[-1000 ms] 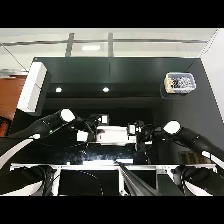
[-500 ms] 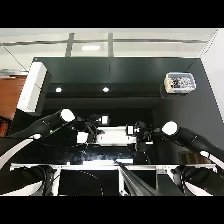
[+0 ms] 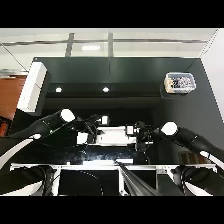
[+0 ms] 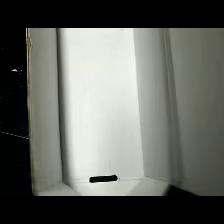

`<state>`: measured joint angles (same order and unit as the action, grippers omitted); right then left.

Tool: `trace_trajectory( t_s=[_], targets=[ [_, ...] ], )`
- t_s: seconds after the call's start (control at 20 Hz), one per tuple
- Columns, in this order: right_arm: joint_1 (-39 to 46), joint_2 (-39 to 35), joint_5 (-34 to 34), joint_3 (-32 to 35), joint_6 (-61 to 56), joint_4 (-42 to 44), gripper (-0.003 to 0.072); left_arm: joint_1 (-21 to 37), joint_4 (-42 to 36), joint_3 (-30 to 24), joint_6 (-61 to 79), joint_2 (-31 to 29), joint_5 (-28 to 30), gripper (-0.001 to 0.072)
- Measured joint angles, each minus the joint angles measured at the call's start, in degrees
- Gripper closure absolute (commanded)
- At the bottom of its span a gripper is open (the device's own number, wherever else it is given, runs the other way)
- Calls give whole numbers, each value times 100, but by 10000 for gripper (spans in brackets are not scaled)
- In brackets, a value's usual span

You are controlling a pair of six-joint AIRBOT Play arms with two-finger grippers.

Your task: Fold the box and place the chain.

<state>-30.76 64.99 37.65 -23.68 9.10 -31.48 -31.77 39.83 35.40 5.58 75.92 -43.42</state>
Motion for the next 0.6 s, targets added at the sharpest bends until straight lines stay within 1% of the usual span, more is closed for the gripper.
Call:
trace_trajectory(
  t_s=[0.25,0.3,0.35,0.4,0.45,0.5,0.55,0.6],
  targets=[
    [0,0,2,0,-9,-2,255,0,0,0,0,0,68,685],
    [0,0,4,0,-11,-2,255,0,0,0,0,0,79,667],
    [0,0,4,0,-11,-4,255,-2,2,0,2,-4,90,546],
    [0,0,4,0,-11,-9,255,-2,0,0,2,-17,149,466],
    [0,0,9,0,-11,-11,255,-2,20,0,-2,-42,181,353],
    [-4,0,26,0,-9,-24,255,-2,57,0,-11,-87,144,261],
    [-4,0,48,0,-13,-20,256,0,136,-2,-13,-151,50,227],
    [-4,0,28,0,-15,-20,255,13,173,-4,-24,-247,0,179]
  ],
)
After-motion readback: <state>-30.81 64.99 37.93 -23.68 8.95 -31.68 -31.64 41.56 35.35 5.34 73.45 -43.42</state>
